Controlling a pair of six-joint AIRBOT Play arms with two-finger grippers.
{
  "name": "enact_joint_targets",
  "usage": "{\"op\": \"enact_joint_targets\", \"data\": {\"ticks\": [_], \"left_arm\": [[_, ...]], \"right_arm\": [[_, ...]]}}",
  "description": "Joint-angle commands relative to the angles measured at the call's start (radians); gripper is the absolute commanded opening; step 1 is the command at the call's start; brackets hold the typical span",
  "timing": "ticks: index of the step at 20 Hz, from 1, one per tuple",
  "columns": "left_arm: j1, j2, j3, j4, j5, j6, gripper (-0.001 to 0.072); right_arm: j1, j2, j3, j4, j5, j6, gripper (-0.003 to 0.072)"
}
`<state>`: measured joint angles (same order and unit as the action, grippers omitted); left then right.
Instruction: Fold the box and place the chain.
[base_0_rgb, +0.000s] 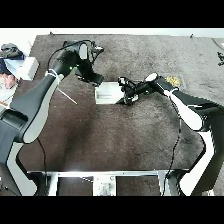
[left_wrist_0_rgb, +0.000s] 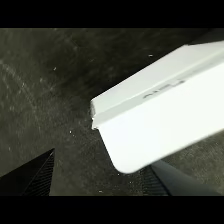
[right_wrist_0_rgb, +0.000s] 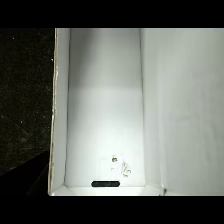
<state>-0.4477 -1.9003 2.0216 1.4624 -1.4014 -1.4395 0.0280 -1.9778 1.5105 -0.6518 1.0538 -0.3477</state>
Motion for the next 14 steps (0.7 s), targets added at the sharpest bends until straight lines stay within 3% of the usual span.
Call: {"op": "enact_joint_targets", "data": {"ticks": [1, 4, 6, 9, 14], "left_arm": [[0.061, 0.025, -0.012, -0.175, 0.034, 0.185, 0.0575], [0.187, 0.025, -0.066, -0.471, 0.056, 0.625, 0.0574], [0.280, 0.025, -0.113, -0.593, 0.065, 0.781, 0.0574], [0.378, 0.024, -0.168, -0.663, 0.129, 0.872, 0.0574], [0.406, 0.023, -0.166, -0.728, 0.190, 0.874, 0.0573]], "right_arm": [[0.000, 0.000, 0.000, 0.001, 0.000, 0.000, 0.0538], [0.000, 0.000, 0.000, 0.001, 0.000, 0.000, 0.0538], [0.000, 0.000, 0.000, 0.001, 0.000, 0.000, 0.0538], [0.000, 0.000, 0.000, 0.001, 0.000, 0.000, 0.0538], [0.000, 0.000, 0.000, 0.001, 0.000, 0.000, 0.0538]]}}
